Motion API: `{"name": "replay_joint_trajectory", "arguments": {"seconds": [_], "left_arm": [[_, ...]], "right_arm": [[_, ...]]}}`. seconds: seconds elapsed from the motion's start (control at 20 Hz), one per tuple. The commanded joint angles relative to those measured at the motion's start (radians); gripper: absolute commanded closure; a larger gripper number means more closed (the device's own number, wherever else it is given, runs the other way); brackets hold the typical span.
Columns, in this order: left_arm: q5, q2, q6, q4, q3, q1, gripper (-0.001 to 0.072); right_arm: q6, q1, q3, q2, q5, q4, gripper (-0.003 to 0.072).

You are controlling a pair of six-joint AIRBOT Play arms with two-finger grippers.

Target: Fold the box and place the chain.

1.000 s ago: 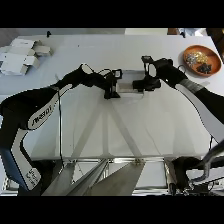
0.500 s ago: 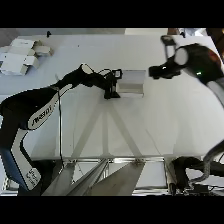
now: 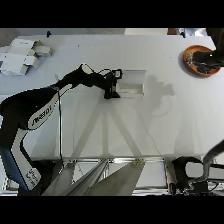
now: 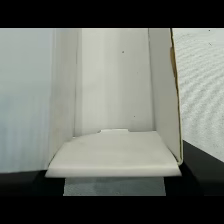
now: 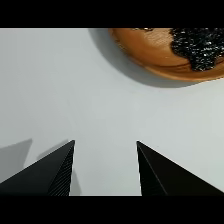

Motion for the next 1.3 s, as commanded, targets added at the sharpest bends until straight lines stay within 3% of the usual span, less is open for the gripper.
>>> {"name": "replay_joint_trajectory", "arguments": {"seconds": [0.0,0.35,0.75,1.0,1.1,1.25], "left_arm": [[0.000,0.000,0.000,0.000,0.001,0.000,0.0288],[0.000,0.000,0.000,0.000,0.001,0.000,0.0288],[0.000,0.000,0.000,0.000,0.001,0.000,0.0288],[0.000,0.000,0.000,0.000,0.001,0.000,0.0288],[0.000,0.000,0.000,0.000,0.001,0.000,0.0288],[0.000,0.000,0.000,0.000,0.001,0.000,0.0288]], "right_arm": [[-0.030,-0.095,0.120,-0.143,-0.063,-0.040,0.0253],[-0.018,-0.137,0.353,-0.451,-0.116,-0.168,0.0255],[-0.010,-0.138,0.370,-0.569,-0.201,-0.231,0.0296],[0.005,-0.137,0.371,-0.602,-0.235,-0.235,0.0435],[0.005,-0.133,0.376,-0.601,-0.227,-0.236,0.0654],[0.005,-0.119,0.402,-0.589,-0.190,-0.233,0.0668]]}}
